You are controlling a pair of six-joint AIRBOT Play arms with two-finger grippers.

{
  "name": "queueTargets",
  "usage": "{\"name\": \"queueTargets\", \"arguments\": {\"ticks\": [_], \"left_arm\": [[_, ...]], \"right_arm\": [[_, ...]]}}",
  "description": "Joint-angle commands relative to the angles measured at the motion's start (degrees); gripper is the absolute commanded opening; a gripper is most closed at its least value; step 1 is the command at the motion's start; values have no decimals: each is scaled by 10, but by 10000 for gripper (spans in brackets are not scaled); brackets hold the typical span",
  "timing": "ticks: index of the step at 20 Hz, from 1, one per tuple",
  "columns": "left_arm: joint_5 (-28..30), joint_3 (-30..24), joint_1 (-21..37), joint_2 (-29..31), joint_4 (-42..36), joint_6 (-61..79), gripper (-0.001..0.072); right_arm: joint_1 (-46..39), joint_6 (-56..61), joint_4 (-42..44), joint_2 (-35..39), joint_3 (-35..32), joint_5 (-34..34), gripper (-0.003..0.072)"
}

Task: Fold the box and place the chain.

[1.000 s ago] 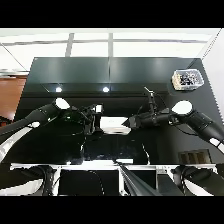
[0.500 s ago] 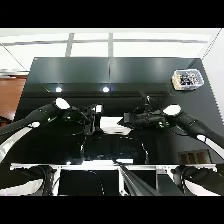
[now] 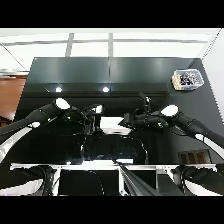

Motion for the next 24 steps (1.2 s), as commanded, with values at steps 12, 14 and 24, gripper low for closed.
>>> {"name": "queueTargets", "arguments": {"ticks": [12, 14, 24], "left_arm": [[0, 1, 13, 23, -3, -19, 719], [-13, 1, 28, 50, 25, -62, 719], [-55, 93, -66, 82, 11, -179, 711]], "right_arm": [[-173, -14, -214, 180, 87, 313, 16], [-230, 30, -340, 232, 85, 339, 15], [-329, 70, -380, 280, 34, 254, 16]]}}
